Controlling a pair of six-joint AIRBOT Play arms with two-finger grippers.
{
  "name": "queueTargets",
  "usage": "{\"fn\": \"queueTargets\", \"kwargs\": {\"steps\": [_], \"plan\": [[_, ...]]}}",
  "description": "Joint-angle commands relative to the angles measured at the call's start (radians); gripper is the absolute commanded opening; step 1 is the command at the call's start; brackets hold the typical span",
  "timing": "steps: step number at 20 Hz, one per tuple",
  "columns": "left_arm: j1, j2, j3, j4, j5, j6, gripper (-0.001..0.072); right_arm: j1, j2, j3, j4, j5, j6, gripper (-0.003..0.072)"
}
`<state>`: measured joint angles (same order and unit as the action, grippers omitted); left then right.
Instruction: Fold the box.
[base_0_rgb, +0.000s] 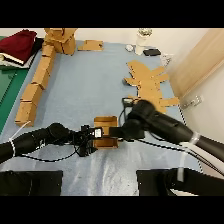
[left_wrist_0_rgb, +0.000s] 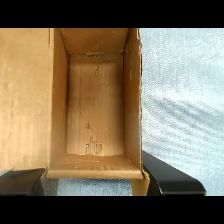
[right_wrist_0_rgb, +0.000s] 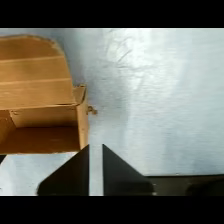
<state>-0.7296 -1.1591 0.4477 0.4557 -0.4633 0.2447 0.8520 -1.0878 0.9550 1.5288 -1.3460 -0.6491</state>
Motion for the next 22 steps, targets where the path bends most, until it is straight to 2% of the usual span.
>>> {"fn": "queueTargets", "kwargs": {"steps": [1, 3, 4, 6, 7, 8, 10, 12, 14, 18, 22], "plan": [[0.000, 0.000, 0.000, 0.000, 0.000, 0.000, 0.0488, -0.121, 0.092, -0.004, -0.022, -0.033, -0.123, 0.0010], [0.000, 0.000, 0.000, 0.000, 0.000, 0.000, 0.0488, -0.302, 0.078, -0.021, 0.026, 0.034, -0.299, 0.0003], [0.000, 0.000, 0.000, 0.000, 0.000, 0.000, 0.0488, -0.415, 0.049, -0.032, 0.126, 0.109, -0.436, 0.0003], [0.000, 0.000, 0.000, 0.000, 0.000, 0.000, 0.0488, -0.619, -0.048, -0.040, 0.442, 0.240, -0.771, 0.0003], [0.000, 0.000, 0.000, 0.000, 0.000, 0.000, 0.0488, -0.706, -0.118, -0.040, 0.669, 0.273, -0.977, 0.0003], [0.000, 0.000, 0.000, 0.000, 0.000, 0.000, 0.0488, -0.769, -0.198, -0.033, 0.874, 0.267, -1.167, 0.0003], [0.000, 0.000, 0.000, 0.000, 0.000, 0.000, 0.0488, -0.818, -0.352, -0.005, 1.114, 0.192, -1.423, 0.0003], [0.000, 0.000, 0.000, 0.000, 0.000, 0.000, 0.0488, -0.795, -0.477, 0.042, 1.177, 0.104, -1.525, 0.0003], [0.000, 0.000, 0.000, 0.000, 0.000, 0.000, 0.0488, -0.740, -0.542, 0.070, 1.183, 0.046, -1.611, 0.0003], [0.000, 0.000, 0.000, 0.000, 0.000, 0.000, 0.0488, -0.638, -0.521, 0.071, 1.170, 0.026, -1.712, 0.0004], [0.000, 0.000, 0.000, 0.000, 0.000, 0.000, 0.0488, -0.549, -0.438, 0.050, 1.129, 0.013, -1.741, 0.0004]]}}
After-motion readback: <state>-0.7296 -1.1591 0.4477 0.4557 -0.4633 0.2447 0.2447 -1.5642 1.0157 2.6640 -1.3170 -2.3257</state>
